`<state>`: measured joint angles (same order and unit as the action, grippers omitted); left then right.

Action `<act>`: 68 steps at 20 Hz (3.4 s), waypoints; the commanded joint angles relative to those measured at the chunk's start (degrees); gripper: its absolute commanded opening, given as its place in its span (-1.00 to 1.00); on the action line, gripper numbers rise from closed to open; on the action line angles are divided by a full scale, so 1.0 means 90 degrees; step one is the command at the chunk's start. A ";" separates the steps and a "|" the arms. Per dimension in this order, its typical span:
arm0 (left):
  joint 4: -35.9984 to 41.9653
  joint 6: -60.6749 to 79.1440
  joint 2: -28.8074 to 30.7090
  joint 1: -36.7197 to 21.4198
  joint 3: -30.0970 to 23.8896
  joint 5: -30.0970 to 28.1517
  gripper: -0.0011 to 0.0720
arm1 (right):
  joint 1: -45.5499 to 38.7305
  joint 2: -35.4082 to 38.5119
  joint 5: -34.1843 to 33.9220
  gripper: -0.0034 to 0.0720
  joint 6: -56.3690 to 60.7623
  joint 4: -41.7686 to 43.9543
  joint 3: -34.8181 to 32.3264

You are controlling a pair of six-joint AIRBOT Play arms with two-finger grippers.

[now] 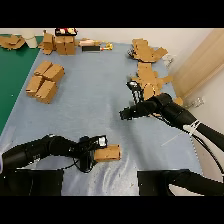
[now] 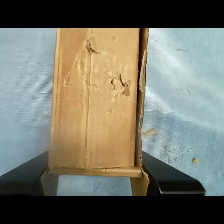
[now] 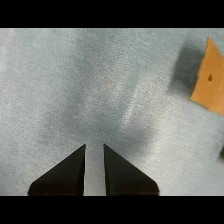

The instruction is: Fold the box.

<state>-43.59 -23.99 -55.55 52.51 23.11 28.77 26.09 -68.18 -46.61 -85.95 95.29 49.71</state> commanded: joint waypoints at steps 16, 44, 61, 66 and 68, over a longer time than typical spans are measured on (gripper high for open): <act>-0.3213 -0.4150 0.1753 -0.6951 0.0005 0.1117 0.29 | 0.0000 -0.0002 -0.0007 -0.43 -0.0002 0.0010 0.0005; -0.3065 -0.4107 0.0240 -0.8058 0.0906 0.1127 0.94 | 0.0000 -0.0002 -0.0007 -0.43 -0.0002 0.0010 0.0005; -0.0806 -0.4053 0.0901 -0.7094 0.2545 0.3674 -0.93 | 0.0000 -0.0002 -0.0005 -0.43 -0.0002 0.0010 0.0005; -0.0129 -0.4051 0.0614 -0.4879 0.2545 0.3674 -0.93 | 0.0000 -0.0002 -0.0007 -0.43 -0.0002 0.0010 0.0005; -0.0126 -0.4056 0.0347 -0.4031 0.2545 0.3524 -0.93 | -0.0002 -0.0002 -0.0005 -0.43 -0.0002 0.0010 0.0005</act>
<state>-47.99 -61.01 -50.11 6.00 45.91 60.97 26.09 -68.16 -46.70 -86.00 95.37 49.71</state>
